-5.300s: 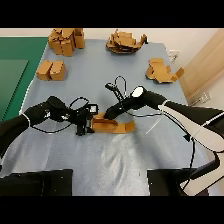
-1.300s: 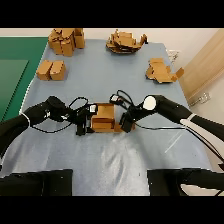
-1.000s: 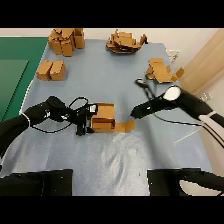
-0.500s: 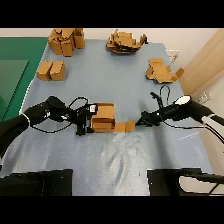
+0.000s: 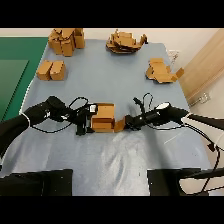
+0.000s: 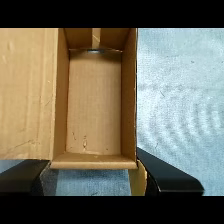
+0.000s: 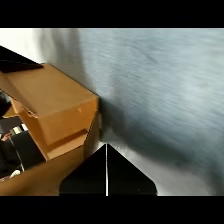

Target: Fold the box.

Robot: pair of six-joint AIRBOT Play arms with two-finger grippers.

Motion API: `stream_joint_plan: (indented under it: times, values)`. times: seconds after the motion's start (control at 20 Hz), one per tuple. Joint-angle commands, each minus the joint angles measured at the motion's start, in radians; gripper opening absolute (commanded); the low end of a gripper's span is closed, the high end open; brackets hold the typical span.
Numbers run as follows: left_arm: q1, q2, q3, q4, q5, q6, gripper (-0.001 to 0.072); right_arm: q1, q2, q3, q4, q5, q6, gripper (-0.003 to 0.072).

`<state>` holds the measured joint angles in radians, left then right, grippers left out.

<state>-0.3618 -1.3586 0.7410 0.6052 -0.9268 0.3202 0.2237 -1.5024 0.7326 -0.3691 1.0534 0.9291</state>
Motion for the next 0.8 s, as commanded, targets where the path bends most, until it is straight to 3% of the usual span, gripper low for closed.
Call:
stream_joint_plan:
  times: [0.0,0.15,0.2,0.25,0.4,0.5,0.75]
  values:
    - [0.000,0.000,0.000,0.001,-0.001,0.001,0.0117,0.027,0.004,0.012,0.091,-0.002,-0.063,0.0004]
    - [0.000,0.000,0.000,0.000,0.000,0.001,0.0117,0.027,0.043,0.012,0.109,0.002,-0.078,0.0006]
    - [0.000,0.000,0.000,0.001,-0.001,0.001,0.0117,0.026,0.053,0.012,0.111,0.012,-0.077,0.0031]
    - [0.000,0.000,0.000,0.000,-0.001,0.001,0.0117,0.026,0.059,0.012,0.117,0.021,-0.074,0.0110]
    - [0.000,0.000,0.000,0.001,-0.001,0.001,0.0117,0.027,0.066,0.012,0.135,0.031,-0.074,0.0115]
    - [0.000,0.000,0.000,0.000,-0.001,0.001,0.0117,0.027,0.066,0.012,0.150,0.031,-0.074,0.0183]
    - [0.000,0.000,0.000,0.000,0.000,0.001,0.0117,0.027,0.066,0.012,0.143,0.045,-0.067,0.0182]
